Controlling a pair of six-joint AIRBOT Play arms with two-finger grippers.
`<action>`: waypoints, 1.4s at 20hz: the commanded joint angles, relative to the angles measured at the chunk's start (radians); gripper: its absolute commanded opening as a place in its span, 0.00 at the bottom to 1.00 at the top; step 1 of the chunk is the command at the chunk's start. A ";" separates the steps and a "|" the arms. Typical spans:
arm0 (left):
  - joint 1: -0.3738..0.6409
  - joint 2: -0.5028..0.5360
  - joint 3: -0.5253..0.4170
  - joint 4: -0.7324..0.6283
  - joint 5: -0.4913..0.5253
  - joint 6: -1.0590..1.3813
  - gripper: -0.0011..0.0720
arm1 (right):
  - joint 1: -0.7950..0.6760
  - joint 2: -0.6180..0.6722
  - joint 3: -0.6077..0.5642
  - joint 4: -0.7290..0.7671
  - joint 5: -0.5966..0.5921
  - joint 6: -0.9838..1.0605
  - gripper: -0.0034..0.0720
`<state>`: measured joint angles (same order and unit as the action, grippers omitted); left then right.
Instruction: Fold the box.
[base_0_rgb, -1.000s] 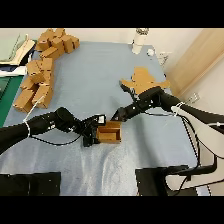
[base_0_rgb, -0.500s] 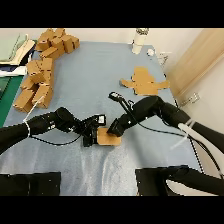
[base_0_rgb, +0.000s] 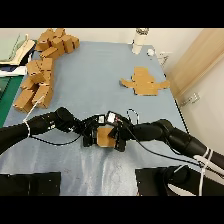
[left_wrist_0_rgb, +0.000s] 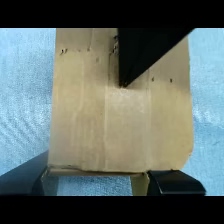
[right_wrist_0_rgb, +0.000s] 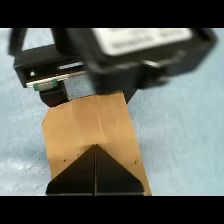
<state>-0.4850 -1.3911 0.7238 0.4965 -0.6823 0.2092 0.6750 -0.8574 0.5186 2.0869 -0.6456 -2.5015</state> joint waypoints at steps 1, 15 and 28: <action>-0.001 0.000 0.000 0.000 0.000 0.000 0.74 | 0.091 0.058 -0.021 -0.167 0.063 -0.006 0.20; -0.001 0.000 0.000 0.000 0.000 0.000 0.74 | 0.175 0.015 -0.021 -0.351 0.089 -0.006 0.73; -0.001 0.000 0.000 0.000 0.000 0.000 0.74 | 0.187 0.017 -0.021 -0.505 0.092 0.086 0.49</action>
<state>-0.4850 -1.3911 0.7238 0.4942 -0.6811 0.2062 0.8536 -0.8413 0.4980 1.5997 -0.5545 -2.4207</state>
